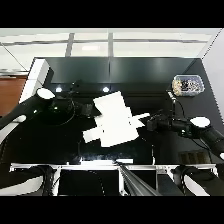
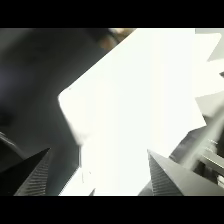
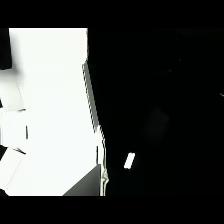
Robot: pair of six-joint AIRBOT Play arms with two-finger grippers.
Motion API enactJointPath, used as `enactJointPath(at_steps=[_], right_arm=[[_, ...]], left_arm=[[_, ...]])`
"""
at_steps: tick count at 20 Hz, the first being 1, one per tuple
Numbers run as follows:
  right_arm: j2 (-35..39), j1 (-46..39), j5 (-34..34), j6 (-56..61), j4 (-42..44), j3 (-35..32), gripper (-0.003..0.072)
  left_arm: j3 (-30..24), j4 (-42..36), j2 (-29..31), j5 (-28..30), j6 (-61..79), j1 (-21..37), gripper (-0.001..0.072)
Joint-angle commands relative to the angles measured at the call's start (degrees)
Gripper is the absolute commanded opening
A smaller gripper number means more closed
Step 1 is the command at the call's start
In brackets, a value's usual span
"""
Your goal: Fold the box and place the chain.
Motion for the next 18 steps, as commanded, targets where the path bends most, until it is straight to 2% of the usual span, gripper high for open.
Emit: enactJointPath(at_steps=[1,3,5,8,10,12,13,14,15,16,17,18], right_arm=[[0.1,0.5,-0.5,-0.3,0.3,-0.1,0.0019],[0.1,0.5,-0.5,-0.3,0.3,-0.1,0.0019],[0.1,0.5,-0.5,-0.3,0.2,-0.1,0.002],[0.1,0.5,-0.5,-0.3,-0.1,-0.1,0.002],[0.1,0.5,-0.6,-0.3,-0.2,-0.1,0.002],[0.1,0.5,-0.6,-0.3,-0.4,-0.1,0.002],[0.1,0.5,-0.6,-0.3,-1.0,-0.1,0.002],[0.1,0.5,-0.9,-0.3,-1.9,-0.1,0.002],[0.1,0.5,-1.0,-0.3,-3.1,0.0,0.002],[0.1,0.3,-1.0,-0.2,-5.2,0.5,0.0022],[0.1,-0.1,-0.9,0.0,-7.5,1.3,0.0127],[0.2,-0.9,-0.8,0.6,-10.2,2.7,0.0449]], left_arm=[[3.7,-6.2,-9.1,-8.6,6.7,0.0,0.0708],[5.8,-9.3,-13.0,-16.2,17.3,-0.3,0.0687],[8.6,-7.0,-15.6,-18.4,18.1,-0.9,0.0669],[12.7,-2.3,-17.6,-19.0,19.6,-2.7,0.0473],[15.6,0.7,-18.9,-21.1,20.1,-3.8,0.0392],[17.5,2.3,-20.3,-23.1,20.0,-4.8,0.0269],[17.8,2.4,-20.6,-23.6,20.1,-5.0,0.0267],[17.9,2.5,-20.6,-23.8,20.3,-5.1,0.0231],[17.9,3.0,-20.6,-24.1,21.2,-5.1,0.0056],[18.1,3.9,-20.6,-24.8,21.7,-5.0,0.0028],[18.3,4.9,-20.5,-25.3,21.7,-4.9,0.0026],[18.5,5.9,-20.2,-25.5,21.2,-4.9,0.0025]])
